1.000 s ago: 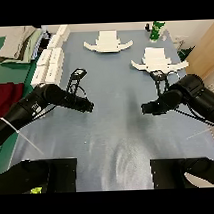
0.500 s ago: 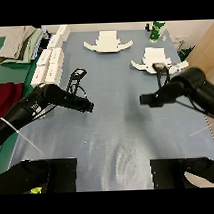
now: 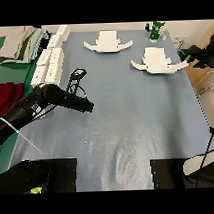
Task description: Fold the box.
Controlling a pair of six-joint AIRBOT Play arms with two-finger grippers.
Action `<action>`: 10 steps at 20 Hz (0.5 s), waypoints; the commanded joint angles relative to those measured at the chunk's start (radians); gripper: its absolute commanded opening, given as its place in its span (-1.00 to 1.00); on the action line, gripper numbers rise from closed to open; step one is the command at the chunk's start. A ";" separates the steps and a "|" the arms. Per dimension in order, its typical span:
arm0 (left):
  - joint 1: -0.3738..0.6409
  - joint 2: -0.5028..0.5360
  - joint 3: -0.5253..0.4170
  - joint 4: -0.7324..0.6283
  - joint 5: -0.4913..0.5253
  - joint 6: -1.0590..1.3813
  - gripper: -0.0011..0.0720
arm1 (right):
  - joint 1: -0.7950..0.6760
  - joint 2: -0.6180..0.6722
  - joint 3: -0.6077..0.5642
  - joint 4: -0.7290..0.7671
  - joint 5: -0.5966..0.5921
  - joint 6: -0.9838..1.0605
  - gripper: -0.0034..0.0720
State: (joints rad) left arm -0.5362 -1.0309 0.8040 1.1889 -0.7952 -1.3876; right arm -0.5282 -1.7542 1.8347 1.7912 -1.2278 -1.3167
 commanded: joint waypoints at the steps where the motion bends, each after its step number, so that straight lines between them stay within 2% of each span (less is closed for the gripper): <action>1: 0.000 0.000 0.000 0.000 0.000 0.000 -0.92 | -0.124 -0.199 0.124 0.247 0.034 -0.113 0.07; 6: 0.000 0.000 0.000 0.000 0.000 0.000 -0.92 | -0.094 -0.336 0.149 0.379 0.034 -0.187 0.06; 9: 0.000 0.000 0.000 0.000 0.000 0.000 -0.92 | -0.069 -0.354 0.157 0.428 0.044 -0.219 0.06; 10: 0.000 0.000 0.000 0.000 0.000 0.000 -0.92 | -0.062 -0.356 0.166 0.428 0.047 -0.222 -0.06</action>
